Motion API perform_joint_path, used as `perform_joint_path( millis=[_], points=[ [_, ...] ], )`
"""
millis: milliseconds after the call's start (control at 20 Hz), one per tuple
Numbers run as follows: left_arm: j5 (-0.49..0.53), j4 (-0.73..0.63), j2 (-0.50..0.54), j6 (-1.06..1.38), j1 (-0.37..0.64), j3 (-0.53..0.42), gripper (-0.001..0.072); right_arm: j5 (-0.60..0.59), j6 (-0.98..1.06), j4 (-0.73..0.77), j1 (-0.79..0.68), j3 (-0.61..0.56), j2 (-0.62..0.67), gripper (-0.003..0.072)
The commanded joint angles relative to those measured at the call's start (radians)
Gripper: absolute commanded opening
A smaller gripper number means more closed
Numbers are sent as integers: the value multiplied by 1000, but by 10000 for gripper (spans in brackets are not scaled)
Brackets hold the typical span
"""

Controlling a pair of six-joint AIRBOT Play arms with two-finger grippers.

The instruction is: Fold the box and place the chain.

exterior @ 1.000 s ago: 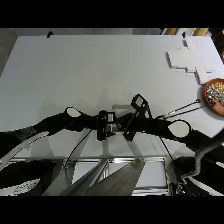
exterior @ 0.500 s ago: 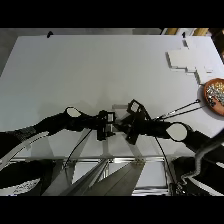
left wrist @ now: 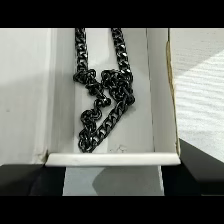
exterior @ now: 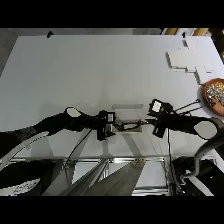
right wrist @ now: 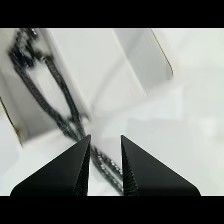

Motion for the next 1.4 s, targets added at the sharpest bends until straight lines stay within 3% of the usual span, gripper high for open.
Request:
perform_joint_path(
  millis=[0,450,1100,1200,1350],
  points=[
    [0,0,0,0,0,0,254,66,-187,-74,-85,-15,-25,191],
    [0,0,0,0,0,0,254,0,-375,61,-85,-16,-256,178],
    [0,0,0,0,0,0,254,-93,-498,92,-60,-16,-360,157],
    [0,0,0,0,0,0,254,-91,-497,92,-60,-16,-360,70],
    [0,0,0,0,0,0,254,-69,-496,68,-60,-16,-357,22]
  ],
)
